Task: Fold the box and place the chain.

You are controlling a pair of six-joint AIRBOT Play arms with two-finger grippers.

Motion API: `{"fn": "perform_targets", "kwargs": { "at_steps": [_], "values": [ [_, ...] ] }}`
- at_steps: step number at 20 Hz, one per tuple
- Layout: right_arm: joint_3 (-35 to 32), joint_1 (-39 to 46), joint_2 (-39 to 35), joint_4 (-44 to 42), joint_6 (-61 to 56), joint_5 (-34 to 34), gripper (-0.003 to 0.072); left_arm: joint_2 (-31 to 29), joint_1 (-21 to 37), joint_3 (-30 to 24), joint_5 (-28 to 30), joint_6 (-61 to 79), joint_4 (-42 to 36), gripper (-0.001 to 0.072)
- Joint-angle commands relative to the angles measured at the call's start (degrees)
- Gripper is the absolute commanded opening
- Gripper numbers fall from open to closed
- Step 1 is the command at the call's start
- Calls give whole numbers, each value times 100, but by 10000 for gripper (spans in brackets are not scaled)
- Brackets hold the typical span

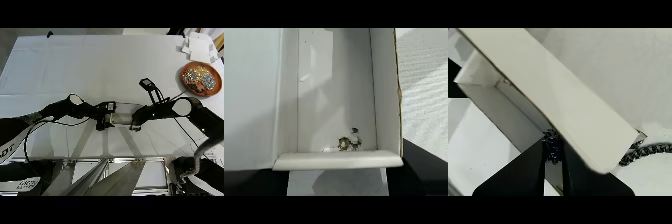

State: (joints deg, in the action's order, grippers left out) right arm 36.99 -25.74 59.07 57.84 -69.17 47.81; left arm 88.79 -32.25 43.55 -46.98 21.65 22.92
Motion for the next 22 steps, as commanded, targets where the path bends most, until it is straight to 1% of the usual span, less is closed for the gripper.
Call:
{"fn": "perform_targets", "kwargs": {
  "at_steps": [1, 4, 6, 8, 10, 12, 15, 18, 19, 20, 21, 22],
  "values": [
    [-31, -2, 140, -70, 24, -72, 191, 0, 2, 4, 2, 0, 0, 348],
    [-22, 11, -85, -66, 208, -55, 191, 0, 2, 4, 2, 0, 0, 348],
    [-22, 11, -400, 208, 210, 114, 191, 0, 2, 4, 2, 0, 0, 348],
    [-22, 11, -761, 782, 0, 564, 190, 0, 2, 4, 2, 0, 0, 348],
    [-22, 11, -1058, 1523, -507, 1134, 190, 0, 2, 4, 2, 0, 0, 348],
    [-35, 11, -1143, 1991, -586, 1447, 189, 0, 2, 4, 2, 0, 0, 348],
    [-313, 9, -1130, 2103, -535, 1187, 189, 0, 2, 4, 0, 0, 0, 348],
    [-691, 9, -1016, 2022, 118, 970, 203, -2, 2, 4, 2, 0, 0, 348],
    [-815, 9, -955, 1941, 391, 879, 234, 0, 2, 4, 0, 0, 0, 348],
    [-927, 9, -896, 1823, 520, 708, 365, 0, 2, 4, 2, 0, 0, 348],
    [-1005, 9, -815, 1648, 518, 490, 550, 0, 2, 4, 0, 0, 0, 348],
    [-1027, 9, -708, 1471, 520, 308, 577, 0, 2, 4, 2, 0, 0, 348]
  ]
}}
